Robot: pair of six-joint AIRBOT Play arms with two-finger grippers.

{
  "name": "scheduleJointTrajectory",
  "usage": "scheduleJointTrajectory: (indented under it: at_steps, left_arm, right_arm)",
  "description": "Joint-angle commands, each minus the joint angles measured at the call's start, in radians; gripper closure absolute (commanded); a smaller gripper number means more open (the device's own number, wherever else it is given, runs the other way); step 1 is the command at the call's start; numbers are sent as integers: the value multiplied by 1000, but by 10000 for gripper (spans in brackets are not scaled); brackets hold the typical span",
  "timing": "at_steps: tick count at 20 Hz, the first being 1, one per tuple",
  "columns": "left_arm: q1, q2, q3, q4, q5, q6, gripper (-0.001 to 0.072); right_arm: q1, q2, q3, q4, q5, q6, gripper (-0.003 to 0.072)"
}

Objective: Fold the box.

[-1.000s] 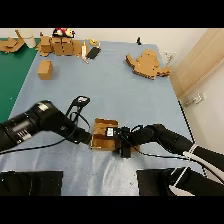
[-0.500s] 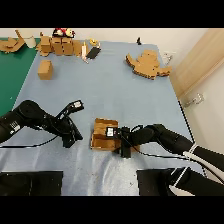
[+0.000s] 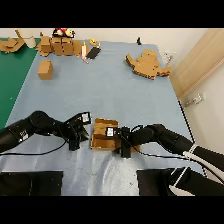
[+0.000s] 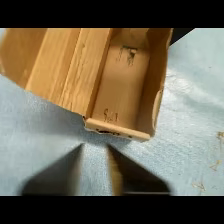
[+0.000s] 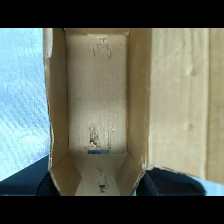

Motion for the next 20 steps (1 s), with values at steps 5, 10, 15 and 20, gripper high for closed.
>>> scheduleJointTrajectory:
  at_steps: [5,10,15,20]
  left_arm:
    - [-17,22,-70,-80,79,102,-11]
    - [-17,21,-56,-94,27,170,-10]
    - [-16,21,-50,-105,-21,261,-10]
    - [-15,-21,-50,-105,-59,303,-11]
  right_arm:
    - [0,1,1,0,0,0,105]
    - [0,1,1,0,0,0,105]
    - [0,1,1,0,0,0,105]
    - [0,1,1,0,0,0,105]
